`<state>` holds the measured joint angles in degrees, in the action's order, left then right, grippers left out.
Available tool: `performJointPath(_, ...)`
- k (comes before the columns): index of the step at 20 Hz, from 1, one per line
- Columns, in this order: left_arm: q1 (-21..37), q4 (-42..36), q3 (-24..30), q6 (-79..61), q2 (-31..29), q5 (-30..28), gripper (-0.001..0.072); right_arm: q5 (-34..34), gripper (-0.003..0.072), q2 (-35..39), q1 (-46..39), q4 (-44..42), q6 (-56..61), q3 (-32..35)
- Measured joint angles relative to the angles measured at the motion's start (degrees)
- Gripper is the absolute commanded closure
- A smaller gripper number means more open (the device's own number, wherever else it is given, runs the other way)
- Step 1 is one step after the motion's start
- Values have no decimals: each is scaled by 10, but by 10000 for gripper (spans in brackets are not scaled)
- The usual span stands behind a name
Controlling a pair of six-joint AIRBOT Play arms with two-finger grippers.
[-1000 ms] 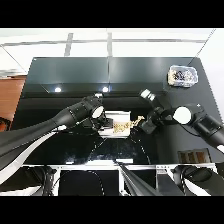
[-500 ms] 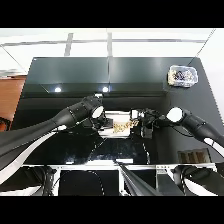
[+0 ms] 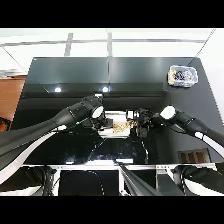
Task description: Fold the box and place the chain.
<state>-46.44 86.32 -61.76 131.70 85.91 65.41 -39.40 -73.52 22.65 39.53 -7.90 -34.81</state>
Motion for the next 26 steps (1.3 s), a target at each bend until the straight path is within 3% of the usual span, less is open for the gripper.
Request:
performJointPath(1,0,0,0,0,0,1,679,1,669,-2,0,-1,-2,0)
performJointPath(5,0,0,0,2,0,4,678,3,670,12,2,17,42,0)
performJointPath(10,0,0,0,2,0,9,679,-14,671,92,2,136,270,-3)
performJointPath(15,0,0,0,1,0,11,679,-104,670,203,2,199,491,-48)
performJointPath(17,0,0,0,1,0,11,679,-142,670,236,2,181,554,-82)
performJointPath(20,0,0,0,1,0,11,679,-171,670,262,2,82,604,-123)
performJointPath(23,0,0,0,1,0,10,679,-156,670,271,10,-21,623,-140)
performJointPath(26,0,0,0,1,0,10,679,-127,670,269,30,-64,633,-147)
